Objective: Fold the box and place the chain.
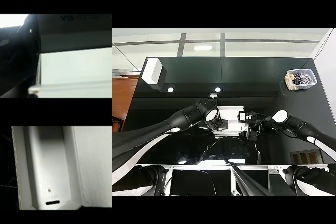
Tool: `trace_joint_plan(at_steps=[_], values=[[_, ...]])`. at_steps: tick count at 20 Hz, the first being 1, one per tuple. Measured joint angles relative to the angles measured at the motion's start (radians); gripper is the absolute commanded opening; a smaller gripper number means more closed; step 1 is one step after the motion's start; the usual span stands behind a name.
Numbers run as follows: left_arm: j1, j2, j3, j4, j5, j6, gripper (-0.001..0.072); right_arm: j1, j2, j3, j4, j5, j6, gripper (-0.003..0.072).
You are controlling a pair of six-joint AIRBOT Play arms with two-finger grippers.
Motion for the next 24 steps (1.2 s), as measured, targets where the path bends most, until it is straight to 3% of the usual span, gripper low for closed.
trace_joint_plan(at_steps=[2, 3, 4, 7, 10, 11, 12, 13, 16, 17, 18, 19, 23, 24], values=[[0.002, 0.0, 0.002, 0.002, 0.0, -0.003, 0.0368, 0.0, 0.0, 0.0, 0.0, 0.0, 0.0, 0.0482], [0.004, 0.0, 0.002, 0.002, 0.0, -0.006, 0.0315, 0.0, 0.0, 0.0, 0.0, 0.0, 0.0, 0.0482], [0.006, 0.0, 0.002, 0.002, 0.0, -0.006, 0.0204, 0.0, 0.0, 0.0, 0.0, 0.0, 0.0, 0.0482], [0.014, 0.0, 0.003, 0.002, -0.008, -0.008, 0.0026, 0.0, 0.0, 0.0, 0.0, 0.0, 0.001, 0.0482], [0.017, 0.0, 0.003, 0.003, -0.002, -0.01, 0.0028, 0.0, 0.0, 0.0, -0.001, 0.001, -0.001, 0.0482], [0.018, 0.0, 0.003, 0.002, -0.002, -0.009, 0.0102, 0.0, 0.0, 0.0, 0.0, 0.001, -0.001, 0.0482], [0.018, 0.0, 0.003, 0.001, -0.002, -0.007, 0.0311, 0.0, 0.0, 0.0, -0.001, 0.0, -0.002, 0.0482], [0.018, 0.0, 0.003, -0.003, 0.002, -0.006, 0.0447, 0.0, 0.0, 0.0, 0.0, 0.0, -0.001, 0.0482], [0.021, 0.0, 0.003, -0.005, -0.005, -0.006, 0.0441, 0.0, 0.0, 0.0, 0.0, 0.0, -0.001, 0.0482], [0.024, 0.0, 0.003, -0.003, -0.006, -0.006, 0.0388, 0.0, 0.0, 0.0, 0.0, 0.0, -0.001, 0.0482], [0.027, 0.0, 0.003, -0.002, -0.006, -0.009, 0.0184, 0.0, 0.0, 0.0, 0.0, 0.0, 0.0, 0.0482], [0.03, 0.0, 0.003, -0.002, -0.006, -0.009, 0.0029, 0.0, 0.0, 0.0, 0.0, 0.0, 0.0, 0.0482], [0.037, 0.0, 0.003, 0.002, 0.001, 0.002, 0.0026, 0.0, 0.0, 0.0, 0.001, -0.001, 0.002, 0.0484], [0.038, 0.0, 0.003, 0.002, 0.005, 0.004, 0.0026, 0.0, 0.0, 0.0, 0.001, -0.002, 0.002, 0.0602]])
